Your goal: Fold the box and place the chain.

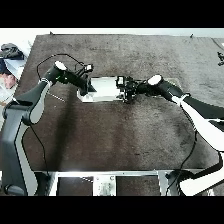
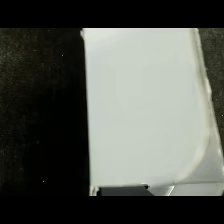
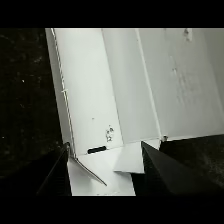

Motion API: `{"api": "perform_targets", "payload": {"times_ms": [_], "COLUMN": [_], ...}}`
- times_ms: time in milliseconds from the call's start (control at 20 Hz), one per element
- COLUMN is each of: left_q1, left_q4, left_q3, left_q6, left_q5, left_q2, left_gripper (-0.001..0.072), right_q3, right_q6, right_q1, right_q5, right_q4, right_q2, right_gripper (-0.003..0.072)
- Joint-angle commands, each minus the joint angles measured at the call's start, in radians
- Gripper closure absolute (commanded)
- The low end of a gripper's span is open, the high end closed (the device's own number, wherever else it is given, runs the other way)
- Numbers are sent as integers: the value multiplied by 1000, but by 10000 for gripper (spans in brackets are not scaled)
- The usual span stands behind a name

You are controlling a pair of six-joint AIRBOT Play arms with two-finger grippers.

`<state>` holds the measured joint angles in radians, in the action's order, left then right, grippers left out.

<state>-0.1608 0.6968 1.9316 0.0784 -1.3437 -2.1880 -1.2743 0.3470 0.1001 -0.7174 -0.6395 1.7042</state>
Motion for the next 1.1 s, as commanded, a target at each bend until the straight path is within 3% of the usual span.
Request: {"api": "perform_targets", "payload": {"times_ms": [0,200,400,500,1050], "left_q1": [0,0,0,0,0], "left_q4": [-1,-4,-24,-24,-26], "left_q3": [0,0,0,0,0], "left_q6": [1,1,1,1,1], "left_q5": [0,0,0,0,0], "left_q2": [0,0,0,0,0], "left_gripper": [697,697,698,697,697], "right_q3": [-43,-57,-144,-169,-329], "right_q6": [-35,-31,-70,-83,-109], "right_q1": [-13,-30,-45,-58,-70], "right_q5": [-25,-53,-132,-172,-304], "right_q4": [-42,-37,-34,-33,-34], "right_q2": [17,30,86,101,221], "right_gripper": [186,187,186,144,143]}}
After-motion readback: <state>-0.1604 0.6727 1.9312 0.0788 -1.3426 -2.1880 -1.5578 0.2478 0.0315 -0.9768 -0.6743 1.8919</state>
